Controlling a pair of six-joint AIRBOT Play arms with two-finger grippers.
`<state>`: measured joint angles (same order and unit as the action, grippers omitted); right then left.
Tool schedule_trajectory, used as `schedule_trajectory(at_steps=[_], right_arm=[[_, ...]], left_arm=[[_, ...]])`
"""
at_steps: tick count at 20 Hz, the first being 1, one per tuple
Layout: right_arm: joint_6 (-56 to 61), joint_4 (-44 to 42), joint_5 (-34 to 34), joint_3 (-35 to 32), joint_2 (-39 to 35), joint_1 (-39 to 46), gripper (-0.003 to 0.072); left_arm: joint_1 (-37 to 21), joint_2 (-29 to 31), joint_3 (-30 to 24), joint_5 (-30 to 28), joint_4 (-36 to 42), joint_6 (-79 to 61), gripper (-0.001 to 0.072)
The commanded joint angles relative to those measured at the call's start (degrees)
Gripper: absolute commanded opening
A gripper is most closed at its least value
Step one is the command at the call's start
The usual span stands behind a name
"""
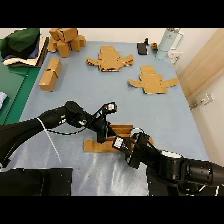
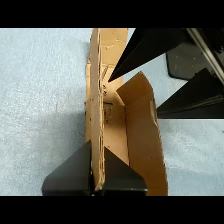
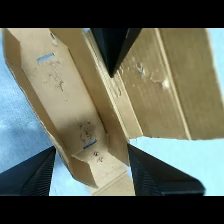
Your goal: Fold the box.
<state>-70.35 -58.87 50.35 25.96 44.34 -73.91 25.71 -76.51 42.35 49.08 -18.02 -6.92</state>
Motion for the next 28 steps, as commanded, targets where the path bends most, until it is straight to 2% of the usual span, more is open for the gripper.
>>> schedule_trajectory(at_steps=[1, 3, 8, 12, 16, 17, 21, 25, 28], right_arm=[[0.2, 0.5, 1.7, 0.0, -0.1, 0.4, 0.0717], [-2.1, 0.2, 2.2, -0.2, -0.2, 2.3, 0.0716], [-21.0, -8.8, -5.2, -2.8, -4.6, 11.8, 0.0716], [-49.0, -27.4, -8.1, -3.1, -6.8, 24.0, 0.0716], [-78.8, -49.5, -9.7, -2.5, -3.5, 37.2, 0.0716], [-83.0, -52.4, -9.6, -2.2, -2.8, 39.3, 0.0716], [-91.8, -58.6, -7.5, -1.6, 1.7, 42.9, 0.0716], [-95.6, -64.2, -6.5, -1.5, 5.9, 42.8, 0.0716], [-95.7, -65.0, -5.1, -1.5, 7.5, 42.8, 0.0716]], left_arm=[[0.0, 0.0, 0.0, 0.0, 0.0, 0.0, 0.0014], [0.0, 0.0, 0.0, 0.0, 0.0, 0.0, 0.0014], [0.0, 0.0, 0.0, 0.0, 0.0, 0.0, 0.0014], [0.0, 0.0, 0.0, 0.0, 0.0, 0.0, 0.0014], [0.0, 0.0, 0.0, 0.0, 0.0, 0.0, 0.0014], [0.0, 0.0, 0.0, 0.0, 0.0, 0.0, 0.0014], [0.0, 0.0, 0.0, 0.0, 0.0, 0.0, 0.0015], [0.0, 0.0, 0.0, 0.0, 0.0, 0.0, 0.0015], [0.0, 0.0, 0.0, 0.0, 0.0, 0.0, 0.0014]])
